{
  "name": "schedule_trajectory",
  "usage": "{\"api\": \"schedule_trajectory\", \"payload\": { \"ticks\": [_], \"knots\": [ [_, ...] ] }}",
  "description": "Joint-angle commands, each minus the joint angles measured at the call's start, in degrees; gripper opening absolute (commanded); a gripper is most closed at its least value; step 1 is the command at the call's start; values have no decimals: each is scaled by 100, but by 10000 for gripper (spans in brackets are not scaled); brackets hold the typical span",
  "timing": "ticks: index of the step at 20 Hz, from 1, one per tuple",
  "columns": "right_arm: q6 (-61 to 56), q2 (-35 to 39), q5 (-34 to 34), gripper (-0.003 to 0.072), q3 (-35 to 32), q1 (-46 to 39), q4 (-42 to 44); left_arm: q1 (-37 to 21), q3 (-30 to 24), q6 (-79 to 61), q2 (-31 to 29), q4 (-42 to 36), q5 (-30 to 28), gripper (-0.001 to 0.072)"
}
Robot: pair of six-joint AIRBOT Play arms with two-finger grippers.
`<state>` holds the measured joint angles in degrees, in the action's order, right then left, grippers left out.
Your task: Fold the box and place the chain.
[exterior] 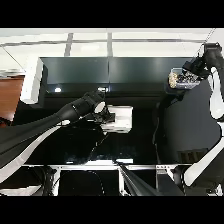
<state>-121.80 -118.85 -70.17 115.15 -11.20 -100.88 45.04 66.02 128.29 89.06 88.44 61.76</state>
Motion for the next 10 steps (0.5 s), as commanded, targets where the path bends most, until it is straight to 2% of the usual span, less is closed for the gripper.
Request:
{"api": "schedule_trajectory", "payload": {
  "ticks": [1, 4, 5, 6, 7, 8, 9, 10],
  "knots": [
    [-83, -186, 234, 676, 101, -57, 179, 0, 0, -2, 4, 0, 0, 26],
    [-210, -236, 433, 675, 101, -61, 177, 0, 0, -2, 4, 0, -2, 26],
    [-210, -240, 455, 536, 101, -59, 179, 0, 0, -2, 4, 0, -2, 26],
    [-208, -238, 442, 438, 101, -59, 181, 0, 0, -2, 4, 0, 0, 26],
    [-205, -238, 376, 398, 101, -59, 181, 0, 0, -2, 4, 0, 0, 26],
    [-197, -227, 247, 135, 103, -61, 184, 0, 0, -2, 4, 0, 0, 26],
    [-146, -210, 122, 7, 103, -63, 188, 0, 0, -2, 4, 0, 0, 26],
    [-11, -166, 20, 8, 103, -57, 190, 0, 0, -2, 4, 0, 0, 26]
  ]
}}
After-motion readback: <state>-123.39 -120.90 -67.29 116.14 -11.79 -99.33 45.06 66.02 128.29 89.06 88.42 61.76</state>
